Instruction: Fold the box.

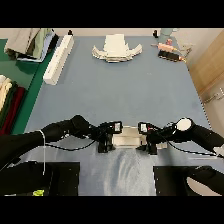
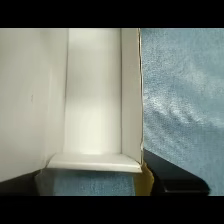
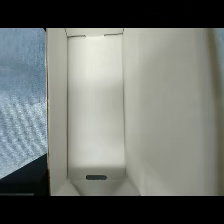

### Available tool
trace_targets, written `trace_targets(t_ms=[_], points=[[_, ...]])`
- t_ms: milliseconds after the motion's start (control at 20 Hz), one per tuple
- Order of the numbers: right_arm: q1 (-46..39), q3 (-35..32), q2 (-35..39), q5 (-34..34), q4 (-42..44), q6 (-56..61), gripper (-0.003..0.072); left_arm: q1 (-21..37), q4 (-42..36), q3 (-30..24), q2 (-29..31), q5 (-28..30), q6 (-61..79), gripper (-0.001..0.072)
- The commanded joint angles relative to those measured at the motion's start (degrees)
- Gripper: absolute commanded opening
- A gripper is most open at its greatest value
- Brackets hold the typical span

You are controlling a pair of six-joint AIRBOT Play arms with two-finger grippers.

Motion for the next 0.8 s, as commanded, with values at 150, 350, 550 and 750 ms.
trace_targets(t_ms=[150,350,550,750], points=[[-0.04,-0.02,0.0,0.0,0.02,0.0,0.045,0.07,0.24,0.17,-0.13,-0.15,-0.33,0.0482],[-0.04,-0.02,0.0,0.0,0.02,0.0,0.045,0.07,0.2,0.17,-0.11,-0.15,-0.39,0.0483],[-0.04,-0.02,0.0,0.0,0.02,0.0,0.045,0.07,0.22,0.17,-0.11,-0.13,-0.37,0.0483],[-0.04,-0.02,0.0,0.0,0.02,0.0,0.0449,0.07,0.22,0.17,-0.11,-0.13,-0.37,0.0483]])
